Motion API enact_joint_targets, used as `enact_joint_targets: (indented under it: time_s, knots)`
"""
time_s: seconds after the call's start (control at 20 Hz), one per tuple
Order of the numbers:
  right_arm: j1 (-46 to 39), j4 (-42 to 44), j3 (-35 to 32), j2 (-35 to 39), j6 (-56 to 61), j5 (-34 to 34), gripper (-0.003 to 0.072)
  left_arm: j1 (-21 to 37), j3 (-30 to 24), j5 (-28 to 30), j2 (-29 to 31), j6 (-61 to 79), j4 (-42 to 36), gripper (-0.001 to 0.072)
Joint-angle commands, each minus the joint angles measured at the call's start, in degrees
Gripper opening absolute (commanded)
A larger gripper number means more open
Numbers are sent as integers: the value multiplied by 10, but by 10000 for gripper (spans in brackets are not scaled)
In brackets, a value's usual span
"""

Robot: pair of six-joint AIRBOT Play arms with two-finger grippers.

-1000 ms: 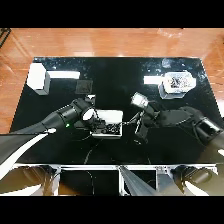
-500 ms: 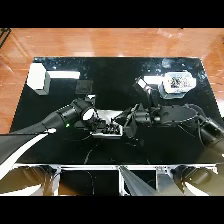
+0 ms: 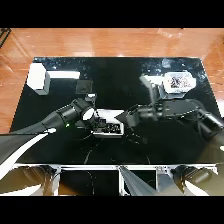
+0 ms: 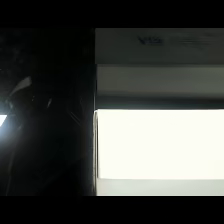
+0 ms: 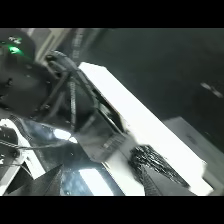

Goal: Fold the box and place the chain.

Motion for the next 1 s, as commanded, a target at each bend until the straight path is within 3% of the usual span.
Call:
enact_joint_targets:
  time_s: [0.0, 0.25, 0.4, 0.45, 0.5, 0.55, 0.75, 0.95]
  knots:
    - [-115, -24, 0, 43, 19, -126, 556, 0, 13, 1, -1, -7, 1, 20]
    - [-307, -168, 0, 141, 85, -205, 557, -2, 42, 10, -21, -31, 4, 20]
    - [-378, -199, 0, 152, 105, -226, 556, -11, 73, 3, -49, -27, 4, 22]
    - [-385, -200, 0, 152, 112, -221, 556, -11, 79, -6, -52, -27, 4, 76]
    - [-384, -200, -1, 152, 114, -216, 556, -10, 82, -16, -52, -27, 5, 308]
    - [-384, -198, -1, 152, 116, -213, 556, -6, 88, -37, -52, -26, 4, 615]
    - [-384, -198, -1, 152, 116, -195, 556, 0, 128, -116, -30, 40, 5, 642]
    - [-384, -198, -1, 152, 116, -188, 556, 0, 141, -167, 66, 126, 9, 642]
